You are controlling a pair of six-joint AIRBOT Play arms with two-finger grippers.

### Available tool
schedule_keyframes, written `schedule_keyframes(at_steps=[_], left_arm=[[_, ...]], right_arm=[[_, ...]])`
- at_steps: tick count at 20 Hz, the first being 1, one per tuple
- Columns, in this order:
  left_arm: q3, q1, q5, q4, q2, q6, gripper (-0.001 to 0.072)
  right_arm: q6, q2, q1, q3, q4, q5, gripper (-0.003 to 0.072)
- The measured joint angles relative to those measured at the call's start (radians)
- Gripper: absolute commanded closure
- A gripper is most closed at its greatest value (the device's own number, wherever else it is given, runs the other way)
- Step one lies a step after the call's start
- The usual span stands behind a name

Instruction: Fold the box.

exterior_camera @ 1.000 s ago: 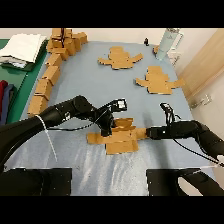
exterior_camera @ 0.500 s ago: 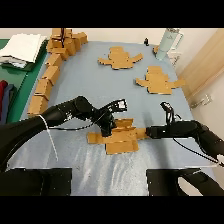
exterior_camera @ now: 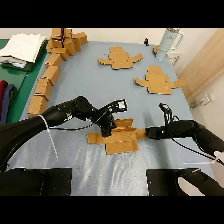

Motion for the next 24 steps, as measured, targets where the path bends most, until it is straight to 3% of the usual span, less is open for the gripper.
schedule_keyframes(at_steps=[10,24], left_arm=[[0.006,0.000,-0.025,0.005,0.000,0.000,0.0695],[0.026,0.029,-0.045,0.005,-0.001,0.001,0.0695]], right_arm=[[-0.011,0.212,0.108,0.061,0.026,-0.120,0.0683],[0.012,0.179,0.229,0.066,-0.018,-0.080,0.0683]])
